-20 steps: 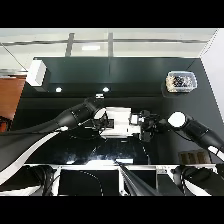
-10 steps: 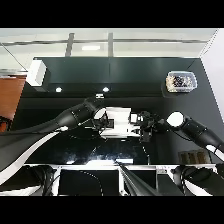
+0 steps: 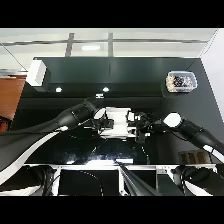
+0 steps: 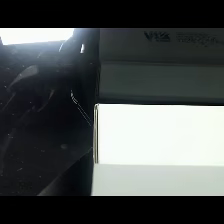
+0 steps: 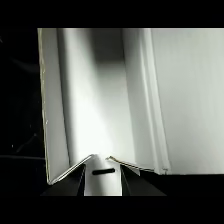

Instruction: Fold the box and place the chain.

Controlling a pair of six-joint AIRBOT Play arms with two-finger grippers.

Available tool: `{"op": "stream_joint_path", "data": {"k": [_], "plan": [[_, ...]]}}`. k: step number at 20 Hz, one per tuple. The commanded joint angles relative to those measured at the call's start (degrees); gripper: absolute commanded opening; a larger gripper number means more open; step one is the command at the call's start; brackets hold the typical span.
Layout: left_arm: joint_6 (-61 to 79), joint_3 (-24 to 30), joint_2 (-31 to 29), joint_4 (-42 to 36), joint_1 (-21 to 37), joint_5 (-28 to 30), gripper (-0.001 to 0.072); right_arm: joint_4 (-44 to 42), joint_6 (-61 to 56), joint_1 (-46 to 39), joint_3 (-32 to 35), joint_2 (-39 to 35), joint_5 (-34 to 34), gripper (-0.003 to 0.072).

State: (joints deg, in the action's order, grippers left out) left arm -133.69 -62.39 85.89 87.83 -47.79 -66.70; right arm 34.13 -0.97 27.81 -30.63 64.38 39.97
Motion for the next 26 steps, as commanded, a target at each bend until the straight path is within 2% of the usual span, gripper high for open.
{"op": "stream_joint_path", "data": {"k": [1,14,15,16,18,19,20,21,22,23,24,26], "plan": [[-0.1,0.0,0.0,0.0,0.0,0.2,0.0027,-4.6,-0.3,0.5,0.0,0.7,-1.8,0.0255],[-0.3,0.0,0.0,-0.1,0.0,0.2,0.0027,-4.1,-0.3,0.5,0.0,1.5,-2.5,0.0258],[-0.3,0.0,0.0,-0.1,0.0,0.2,0.0027,-4.3,-0.3,0.5,0.0,1.5,-2.5,0.0399],[-0.3,0.0,0.0,-0.1,0.0,0.2,0.0027,-4.3,-0.3,0.5,0.0,1.5,-2.5,0.0385],[-0.3,0.0,0.0,-0.1,0.0,0.2,0.0027,-4.3,-0.4,0.5,0.0,1.5,-2.4,0.0189],[-0.3,0.0,0.0,-0.1,0.0,0.2,0.0027,-4.5,-0.4,0.5,0.0,1.5,-2.4,0.036],[-0.3,0.0,0.0,-0.1,0.0,0.2,0.0027,-4.5,-0.4,0.5,0.0,1.5,-2.4,0.0386],[-0.3,0.0,0.0,-0.1,0.0,0.2,0.0027,-4.5,-0.4,0.5,0.0,1.5,-2.4,0.034],[-0.3,0.0,0.0,-0.1,0.0,0.2,0.0027,-4.0,-0.4,0.5,0.0,1.5,-2.2,0.0083],[-0.3,0.0,0.0,-0.1,0.0,0.2,0.0027,-3.9,-0.6,0.5,-0.1,1.5,-1.7,0.0018],[-0.2,0.0,0.0,-0.1,0.0,0.2,0.0027,-3.7,-2.6,0.3,-0.1,1.3,-1.7,0.0016],[-0.2,0.0,0.0,0.0,0.0,0.2,0.0028,-3.3,-13.8,-2.7,-0.8,-0.7,0.1,0.0017]]}}
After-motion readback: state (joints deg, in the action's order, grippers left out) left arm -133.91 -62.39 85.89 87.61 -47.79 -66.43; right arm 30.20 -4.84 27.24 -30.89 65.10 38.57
